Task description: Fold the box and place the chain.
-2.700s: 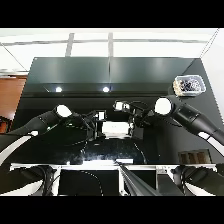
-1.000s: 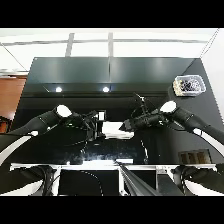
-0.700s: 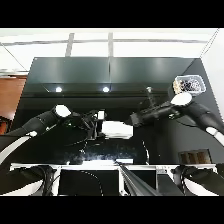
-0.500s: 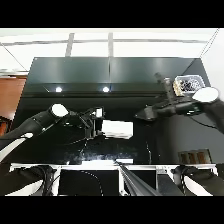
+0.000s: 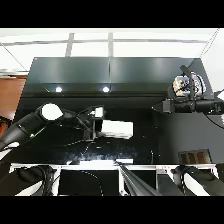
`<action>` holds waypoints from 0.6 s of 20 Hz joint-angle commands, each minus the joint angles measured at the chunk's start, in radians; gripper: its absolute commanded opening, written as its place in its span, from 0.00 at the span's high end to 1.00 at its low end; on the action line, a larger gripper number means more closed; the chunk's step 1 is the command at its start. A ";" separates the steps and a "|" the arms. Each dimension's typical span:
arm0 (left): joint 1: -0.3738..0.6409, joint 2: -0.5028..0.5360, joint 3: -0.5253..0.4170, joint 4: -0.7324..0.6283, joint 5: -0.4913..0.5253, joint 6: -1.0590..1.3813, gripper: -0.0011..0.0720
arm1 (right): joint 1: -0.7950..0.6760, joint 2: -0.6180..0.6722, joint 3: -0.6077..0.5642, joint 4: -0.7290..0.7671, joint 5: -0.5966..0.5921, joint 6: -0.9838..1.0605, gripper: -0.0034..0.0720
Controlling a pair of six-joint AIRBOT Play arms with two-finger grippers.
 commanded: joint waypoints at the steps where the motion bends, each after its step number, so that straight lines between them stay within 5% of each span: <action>1: -0.063 -0.089 0.095 0.006 0.041 -0.053 0.02 | -0.007 0.003 0.001 -0.005 -0.024 -0.005 0.93; 6: -0.109 -0.284 0.233 -0.012 0.024 -0.089 0.02 | -0.007 0.003 0.001 -0.005 -0.024 -0.023 0.93; 12: -0.136 -0.329 0.266 -0.036 -0.005 -0.090 0.02 | -0.007 0.003 0.001 -0.006 -0.024 -0.043 0.93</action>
